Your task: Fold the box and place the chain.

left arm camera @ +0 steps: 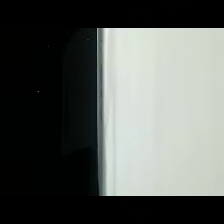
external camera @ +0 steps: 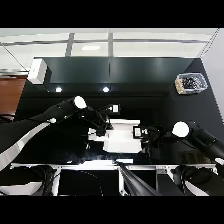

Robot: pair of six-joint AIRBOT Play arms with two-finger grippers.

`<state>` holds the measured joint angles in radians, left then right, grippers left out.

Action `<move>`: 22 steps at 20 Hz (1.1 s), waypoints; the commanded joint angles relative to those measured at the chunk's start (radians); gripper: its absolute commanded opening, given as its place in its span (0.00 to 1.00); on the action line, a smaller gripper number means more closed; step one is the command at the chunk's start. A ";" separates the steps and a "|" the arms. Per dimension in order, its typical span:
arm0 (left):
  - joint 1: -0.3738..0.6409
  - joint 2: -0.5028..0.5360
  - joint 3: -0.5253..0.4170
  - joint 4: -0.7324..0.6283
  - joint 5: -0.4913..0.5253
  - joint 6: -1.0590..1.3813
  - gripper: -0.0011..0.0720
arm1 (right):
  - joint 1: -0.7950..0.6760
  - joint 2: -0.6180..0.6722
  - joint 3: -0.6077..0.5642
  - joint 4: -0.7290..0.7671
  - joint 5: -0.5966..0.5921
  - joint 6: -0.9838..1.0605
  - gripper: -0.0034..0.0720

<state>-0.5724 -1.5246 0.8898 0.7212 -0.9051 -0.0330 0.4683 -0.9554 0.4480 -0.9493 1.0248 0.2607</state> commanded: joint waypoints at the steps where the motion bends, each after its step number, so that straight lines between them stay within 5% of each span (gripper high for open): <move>1: 0.001 0.000 0.000 0.000 0.000 0.000 0.05 | 0.033 -0.007 0.000 -0.006 0.000 -0.009 0.68; 12: 0.001 0.000 0.000 0.000 0.000 0.000 0.05 | 0.033 0.000 0.001 0.010 -0.041 -0.079 0.68; 14: 0.001 0.000 0.000 0.000 0.000 0.000 0.05 | 0.033 0.005 0.001 0.010 -0.043 -0.077 0.88; 22: 0.001 0.000 0.000 0.000 0.001 0.000 0.05 | 0.032 0.040 0.037 -0.010 -0.018 -0.073 0.88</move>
<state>-0.5724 -1.5246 0.8898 0.7212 -0.9051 -0.0330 0.5007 -0.9306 0.4660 -0.9466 0.9916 0.1879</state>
